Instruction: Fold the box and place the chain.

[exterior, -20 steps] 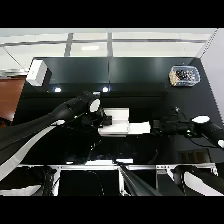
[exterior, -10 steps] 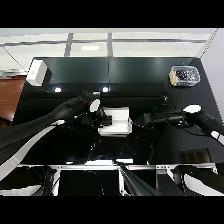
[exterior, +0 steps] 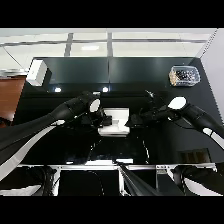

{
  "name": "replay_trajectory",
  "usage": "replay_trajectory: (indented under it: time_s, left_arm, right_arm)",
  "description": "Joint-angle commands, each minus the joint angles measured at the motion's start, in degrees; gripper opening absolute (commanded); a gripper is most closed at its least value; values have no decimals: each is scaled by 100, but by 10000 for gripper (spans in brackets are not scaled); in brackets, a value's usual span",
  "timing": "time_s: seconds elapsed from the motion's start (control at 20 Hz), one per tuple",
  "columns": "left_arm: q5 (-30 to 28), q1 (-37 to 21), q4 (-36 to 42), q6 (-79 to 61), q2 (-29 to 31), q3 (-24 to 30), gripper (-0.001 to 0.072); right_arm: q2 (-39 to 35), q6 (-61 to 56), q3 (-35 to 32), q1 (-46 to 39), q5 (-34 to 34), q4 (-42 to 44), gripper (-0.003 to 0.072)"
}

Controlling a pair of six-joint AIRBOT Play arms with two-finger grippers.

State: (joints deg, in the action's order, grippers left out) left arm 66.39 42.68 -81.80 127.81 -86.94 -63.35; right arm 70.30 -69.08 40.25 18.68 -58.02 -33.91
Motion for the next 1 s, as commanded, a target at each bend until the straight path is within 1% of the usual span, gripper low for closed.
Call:
replay_trajectory:
  time_s: [0.0,0.3,0.35,0.4,0.5,0.65,0.7,0.85,0.95]
  left_arm:
    - [-11,2,2,-4,0,-4,24]
    - [-15,2,0,-4,0,-4,24]
    - [-17,0,0,-7,0,-4,24]
    - [-15,0,0,-7,0,-4,24]
    - [-11,2,2,-9,0,-4,24]
    - [-11,2,2,-9,0,-4,24]
    - [-13,2,0,-9,0,-4,24]
    - [-13,2,0,-13,0,-4,24]
    - [-11,2,2,-13,0,-4,24]
  right_arm:
    - [2,-723,199,358,339,-715,353]
    - [203,-1860,647,809,363,-1808,353]
    - [286,-2059,772,925,332,-1978,341]
    - [391,-2184,894,1038,269,-2087,295]
    - [638,-2509,1163,1276,109,-2308,295]
    - [905,-3423,1532,1609,-131,-3226,295]
    - [964,-3589,1620,1676,-227,-3401,295]
    - [1169,-4000,1867,1803,-498,-3711,294]
    - [1285,-4360,1993,1895,-531,-3978,294]
